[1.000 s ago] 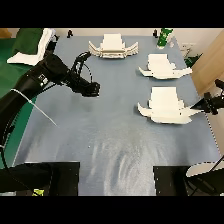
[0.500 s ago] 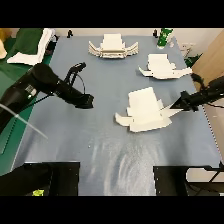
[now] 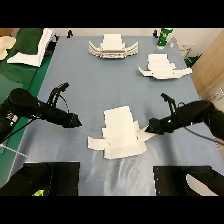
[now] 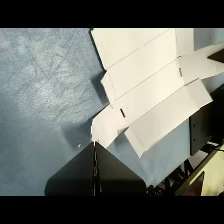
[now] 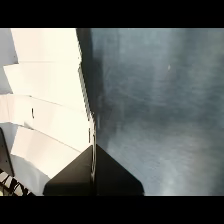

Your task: Fold the box.

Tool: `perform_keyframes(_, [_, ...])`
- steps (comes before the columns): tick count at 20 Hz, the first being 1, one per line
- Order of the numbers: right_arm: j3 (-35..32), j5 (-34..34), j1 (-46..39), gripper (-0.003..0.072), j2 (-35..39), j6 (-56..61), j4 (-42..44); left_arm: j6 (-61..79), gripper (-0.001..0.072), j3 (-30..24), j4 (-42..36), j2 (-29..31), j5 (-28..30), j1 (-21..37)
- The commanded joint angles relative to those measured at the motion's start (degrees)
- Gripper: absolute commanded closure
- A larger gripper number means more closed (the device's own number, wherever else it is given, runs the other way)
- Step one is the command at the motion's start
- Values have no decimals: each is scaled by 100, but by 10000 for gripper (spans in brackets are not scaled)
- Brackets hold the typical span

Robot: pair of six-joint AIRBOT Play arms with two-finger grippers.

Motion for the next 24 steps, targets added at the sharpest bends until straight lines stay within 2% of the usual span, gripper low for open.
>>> perform_keyframes(1, [-896, 1084, 839, 683, 1027, 682, -26, 431, 696, -192, -208, -13, 439, 151])
perform_keyframes(5, [-1316, 1714, 1292, 683, 1637, 885, -221, 511, 694, -192, -308, -15, 887, 140])
perform_keyframes(6, [-1416, 1858, 1381, 683, 1668, 885, -308, 640, 619, -188, -330, -50, 949, 140])
perform_keyframes(7, [-1491, 1971, 1447, 683, 1661, 883, -332, 741, 323, -188, -411, -129, 962, 140])
perform_keyframes(8, [-1547, 2114, 1528, 683, 1650, 883, -352, 833, 252, -188, -538, -262, 951, 140])
perform_keyframes(9, [-1591, 2275, 1617, 683, 1650, 881, -352, 981, 353, -188, -706, -413, 933, 140])
perform_keyframes(10, [-1596, 2396, 1694, 683, 1650, 881, -352, 1213, 423, -186, -944, -608, 938, 140])
perform_keyframes(12, [-1593, 2590, 1832, 683, 1650, 883, -350, 1753, 420, -122, -1408, -1082, 876, 140])
perform_keyframes(14, [-1596, 2590, 1921, 683, 1650, 881, -350, 2076, 300, 92, -1593, -1659, 671, 140])
perform_keyframes(18, [-1596, 2562, 1934, 683, 1650, 883, -345, 2413, 300, 730, -1644, -2848, 177, 138])
perform_keyframes(22, [-1593, 2509, 1934, 683, 1650, 883, -345, 3034, 301, 1296, -2131, -3755, -490, 76])
perform_keyframes(24, [-1593, 2463, 1934, 683, 1650, 883, -348, 3126, 301, 1578, -2079, -4113, -638, -116])
